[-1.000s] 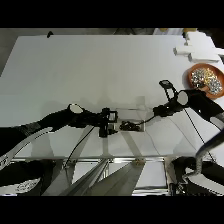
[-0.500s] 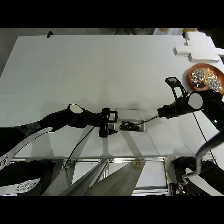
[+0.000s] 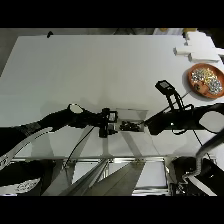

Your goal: Fold the box and place the chain.

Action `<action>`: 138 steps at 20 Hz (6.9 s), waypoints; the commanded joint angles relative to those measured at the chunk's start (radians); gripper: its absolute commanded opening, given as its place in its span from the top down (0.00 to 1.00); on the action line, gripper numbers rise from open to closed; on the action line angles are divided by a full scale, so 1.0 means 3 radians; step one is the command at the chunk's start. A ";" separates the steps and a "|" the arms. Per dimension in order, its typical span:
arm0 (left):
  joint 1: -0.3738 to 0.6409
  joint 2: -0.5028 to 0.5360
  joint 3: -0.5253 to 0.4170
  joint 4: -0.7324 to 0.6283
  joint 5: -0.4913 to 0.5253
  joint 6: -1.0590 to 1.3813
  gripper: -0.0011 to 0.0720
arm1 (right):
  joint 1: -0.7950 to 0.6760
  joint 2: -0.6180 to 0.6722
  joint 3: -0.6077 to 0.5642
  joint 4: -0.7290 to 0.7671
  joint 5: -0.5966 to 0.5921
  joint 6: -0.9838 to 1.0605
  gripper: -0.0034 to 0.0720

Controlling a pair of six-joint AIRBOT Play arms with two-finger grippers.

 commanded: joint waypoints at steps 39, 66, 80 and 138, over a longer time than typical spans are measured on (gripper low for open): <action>0.0000 0.0001 0.0000 0.0000 -0.0019 0.0000 0.80 | -0.1199 -0.1366 -0.0117 -0.1025 -0.0837 0.0252 0.54; 0.0000 0.0001 0.0000 0.0000 -0.0019 0.0000 0.80 | -0.1198 -0.1490 -0.0117 -0.0992 -0.0881 0.0296 0.80; 0.0000 0.0001 0.0000 0.0000 -0.0019 0.0001 0.80 | -0.1198 -0.1826 -0.0117 -0.0865 -0.1047 0.0312 0.83; 0.0000 0.0001 0.0000 0.0000 -0.0057 0.0000 0.80 | -0.1157 -0.1391 0.0487 -0.0935 -0.0253 -0.0098 0.69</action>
